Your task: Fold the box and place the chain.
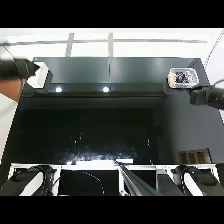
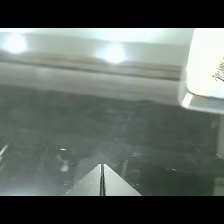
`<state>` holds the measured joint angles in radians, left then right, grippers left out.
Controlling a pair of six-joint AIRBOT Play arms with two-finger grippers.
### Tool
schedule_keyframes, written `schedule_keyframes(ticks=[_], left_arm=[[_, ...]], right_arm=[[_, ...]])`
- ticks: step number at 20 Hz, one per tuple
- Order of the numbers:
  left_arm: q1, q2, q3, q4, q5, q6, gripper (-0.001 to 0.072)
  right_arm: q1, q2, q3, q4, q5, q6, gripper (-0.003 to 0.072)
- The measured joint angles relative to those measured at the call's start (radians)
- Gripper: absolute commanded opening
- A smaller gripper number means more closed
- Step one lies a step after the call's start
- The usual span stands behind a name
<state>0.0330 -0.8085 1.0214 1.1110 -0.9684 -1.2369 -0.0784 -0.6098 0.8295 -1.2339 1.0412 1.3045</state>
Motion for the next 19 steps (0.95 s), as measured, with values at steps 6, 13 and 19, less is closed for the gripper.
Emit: schedule_keyframes(ticks=[6,13,19], left_arm=[[-0.079,0.386,-0.437,0.145,0.153,-0.145,0.0027],[-0.080,0.502,-0.515,0.167,0.187,-0.179,0.0028],[-0.080,0.514,-0.523,0.161,0.190,-0.184,0.0028]], right_arm=[[0.000,0.073,-0.210,-0.045,-0.143,0.022,0.0023],[0.000,0.084,-0.251,-0.056,-0.167,0.027,0.0023],[0.000,0.085,-0.255,-0.057,-0.170,0.027,0.0023]])
